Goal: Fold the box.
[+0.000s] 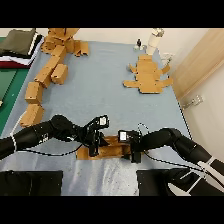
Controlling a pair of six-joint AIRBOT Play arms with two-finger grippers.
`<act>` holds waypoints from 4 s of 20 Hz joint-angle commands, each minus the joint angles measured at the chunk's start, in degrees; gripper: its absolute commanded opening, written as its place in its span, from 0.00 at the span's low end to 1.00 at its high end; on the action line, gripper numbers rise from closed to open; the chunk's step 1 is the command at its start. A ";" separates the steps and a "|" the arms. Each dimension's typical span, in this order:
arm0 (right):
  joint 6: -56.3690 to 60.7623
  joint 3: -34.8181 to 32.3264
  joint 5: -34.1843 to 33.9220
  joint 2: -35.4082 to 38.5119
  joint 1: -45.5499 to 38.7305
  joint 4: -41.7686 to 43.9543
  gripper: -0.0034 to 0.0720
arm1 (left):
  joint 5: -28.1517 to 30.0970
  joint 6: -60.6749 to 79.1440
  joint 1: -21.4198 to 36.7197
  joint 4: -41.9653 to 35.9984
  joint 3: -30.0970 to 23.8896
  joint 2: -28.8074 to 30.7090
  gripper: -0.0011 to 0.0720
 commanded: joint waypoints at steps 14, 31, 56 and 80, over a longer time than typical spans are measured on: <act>-2.69 0.63 -0.13 -4.20 -0.70 -0.20 0.97 | 0.00 0.00 0.02 0.00 0.00 0.04 0.03; -5.03 -0.07 -0.09 -4.17 -0.70 0.79 0.71 | 0.00 0.00 0.02 0.02 0.00 0.04 0.03; -5.03 -0.04 -0.13 -4.17 -0.70 0.72 0.71 | -0.02 -0.02 0.02 -4.31 0.00 0.02 0.03; -5.03 -0.04 -0.11 -4.17 -0.70 0.63 0.71 | 2.03 -6.25 2.69 0.83 0.35 4.22 0.60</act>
